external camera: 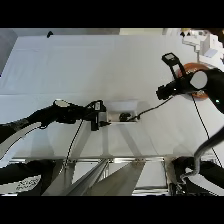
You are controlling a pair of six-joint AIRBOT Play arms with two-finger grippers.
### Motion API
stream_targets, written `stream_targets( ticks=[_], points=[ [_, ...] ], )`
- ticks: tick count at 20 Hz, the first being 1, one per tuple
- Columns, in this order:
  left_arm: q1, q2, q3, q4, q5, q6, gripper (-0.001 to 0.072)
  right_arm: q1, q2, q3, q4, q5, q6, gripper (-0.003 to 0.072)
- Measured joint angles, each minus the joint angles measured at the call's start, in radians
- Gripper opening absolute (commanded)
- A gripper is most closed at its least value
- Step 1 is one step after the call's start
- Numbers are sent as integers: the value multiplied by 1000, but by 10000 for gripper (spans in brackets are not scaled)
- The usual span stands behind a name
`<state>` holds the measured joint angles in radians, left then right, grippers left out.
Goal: Fold the box and place the chain.
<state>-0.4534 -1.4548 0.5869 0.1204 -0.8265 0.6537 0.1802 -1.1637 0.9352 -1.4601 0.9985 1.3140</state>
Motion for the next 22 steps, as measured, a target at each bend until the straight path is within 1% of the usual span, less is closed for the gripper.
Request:
stream_targets(
  ticks=[5,9,14,22],
  points=[
    [0,0,0,0,0,0,132,-7,-134,0,-26,39,55,357],
    [0,0,0,0,0,0,132,-8,-193,-3,-34,61,69,357],
    [0,0,0,0,0,0,132,-8,-216,-17,-37,68,74,356],
    [0,0,0,0,0,0,132,-8,-221,-40,-36,3,87,354]
  ],
)
